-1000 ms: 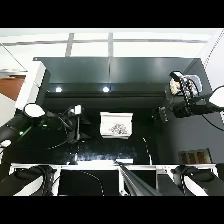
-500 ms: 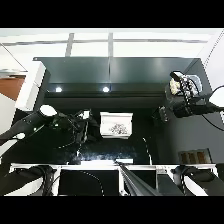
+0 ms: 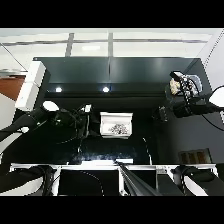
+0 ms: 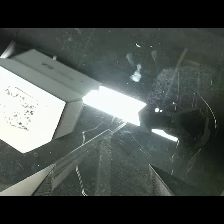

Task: Fold the box and place the chain.

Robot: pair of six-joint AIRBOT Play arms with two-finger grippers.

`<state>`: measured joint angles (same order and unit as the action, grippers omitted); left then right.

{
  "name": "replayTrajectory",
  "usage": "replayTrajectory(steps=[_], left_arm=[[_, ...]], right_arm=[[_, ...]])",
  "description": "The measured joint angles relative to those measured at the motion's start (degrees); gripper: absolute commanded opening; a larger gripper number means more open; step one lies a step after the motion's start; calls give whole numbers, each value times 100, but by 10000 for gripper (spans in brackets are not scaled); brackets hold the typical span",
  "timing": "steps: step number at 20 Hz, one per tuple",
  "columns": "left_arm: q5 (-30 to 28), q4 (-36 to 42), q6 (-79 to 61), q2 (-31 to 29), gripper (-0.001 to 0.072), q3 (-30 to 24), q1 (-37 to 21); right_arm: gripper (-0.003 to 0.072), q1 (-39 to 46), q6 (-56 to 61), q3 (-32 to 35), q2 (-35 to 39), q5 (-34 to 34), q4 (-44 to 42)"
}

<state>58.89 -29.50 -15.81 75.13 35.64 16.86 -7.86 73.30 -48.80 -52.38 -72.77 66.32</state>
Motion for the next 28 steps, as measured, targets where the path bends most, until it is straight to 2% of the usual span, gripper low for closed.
replayTrajectory(steps=[28], left_arm=[[-20, 22, -72, 205, 707, 116, 37]], right_arm=[[705, 0, 2, 0, 0, 149, 0]])
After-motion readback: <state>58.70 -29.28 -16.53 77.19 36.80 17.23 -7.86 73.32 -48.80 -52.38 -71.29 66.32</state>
